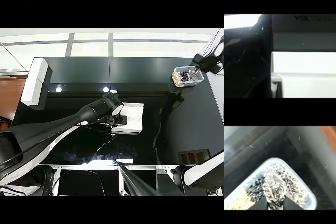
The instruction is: Fold the box and place the chain.
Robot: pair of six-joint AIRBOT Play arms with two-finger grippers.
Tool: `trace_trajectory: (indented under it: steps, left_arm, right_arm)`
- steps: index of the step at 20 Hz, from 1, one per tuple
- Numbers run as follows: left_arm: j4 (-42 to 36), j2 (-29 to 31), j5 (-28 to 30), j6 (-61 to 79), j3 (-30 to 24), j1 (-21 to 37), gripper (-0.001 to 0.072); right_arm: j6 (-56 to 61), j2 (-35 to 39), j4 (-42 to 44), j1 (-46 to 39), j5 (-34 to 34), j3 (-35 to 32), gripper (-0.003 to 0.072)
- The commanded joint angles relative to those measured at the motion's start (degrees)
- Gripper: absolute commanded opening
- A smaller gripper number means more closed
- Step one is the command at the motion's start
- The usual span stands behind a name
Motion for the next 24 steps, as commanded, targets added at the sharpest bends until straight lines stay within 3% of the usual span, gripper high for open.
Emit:
trace_trajectory:
  steps: [1,7,14,20,24]
  left_arm:
    - [0.0,0.0,0.0,0.0,0.0,0.0,0.0026]
    - [0.0,0.0,0.0,0.0,0.0,0.0,0.0026]
    - [0.0,0.0,0.2,0.0,0.0,0.0,0.0026]
    - [0.0,0.0,0.2,0.0,0.0,0.1,0.0026]
    - [0.0,0.0,0.2,0.0,0.0,0.1,0.0026]
  right_arm:
    - [-8.7,7.8,2.2,0.0,2.1,0.0,0.0009]
    - [-18.9,23.7,14.3,0.0,4.5,0.0,0.0007]
    - [-32.7,37.0,36.2,0.7,18.0,-0.2,0.0007]
    - [-37.9,48.4,43.3,5.9,27.7,-12.2,0.0007]
    - [-44.1,55.8,50.9,7.6,32.7,-24.0,0.0006]
